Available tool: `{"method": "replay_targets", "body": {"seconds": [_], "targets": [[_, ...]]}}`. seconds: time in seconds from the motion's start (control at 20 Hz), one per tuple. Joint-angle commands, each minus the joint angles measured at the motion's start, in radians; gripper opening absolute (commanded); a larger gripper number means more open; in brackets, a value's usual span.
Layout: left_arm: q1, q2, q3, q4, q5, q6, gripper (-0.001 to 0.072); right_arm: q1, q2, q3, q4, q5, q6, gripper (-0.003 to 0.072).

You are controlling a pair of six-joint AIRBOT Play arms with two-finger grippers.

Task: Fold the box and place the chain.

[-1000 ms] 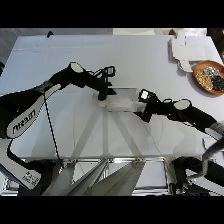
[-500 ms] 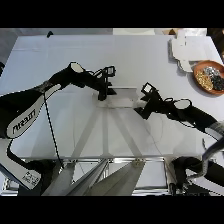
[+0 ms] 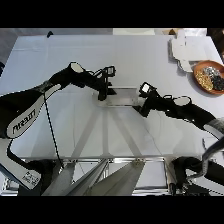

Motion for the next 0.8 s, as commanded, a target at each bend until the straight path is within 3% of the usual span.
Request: {"method": "replay_targets", "body": {"seconds": [0.0, 0.15, 0.45, 0.65, 0.75], "targets": [[0.000, -0.001, 0.000, 0.000, 0.000, 0.000, 0.0016, 0.000, -0.040, 0.039, -0.027, 0.020, -0.025, 0.0686], [0.000, -0.001, 0.000, 0.000, 0.000, 0.000, 0.0016, -0.017, -0.052, 0.057, -0.053, 0.031, -0.026, 0.0686], [0.000, -0.001, 0.000, 0.000, 0.000, 0.000, 0.0016, -0.066, -0.106, 0.111, -0.077, 0.208, -0.133, 0.0686], [0.000, -0.001, 0.000, 0.000, 0.000, 0.000, 0.0016, -0.071, -0.164, 0.173, -0.083, 0.237, -0.157, 0.0686], [0.000, -0.001, 0.000, 0.000, 0.000, 0.000, 0.0016, -0.091, -0.192, 0.213, -0.095, 0.309, -0.166, 0.0686]]}}
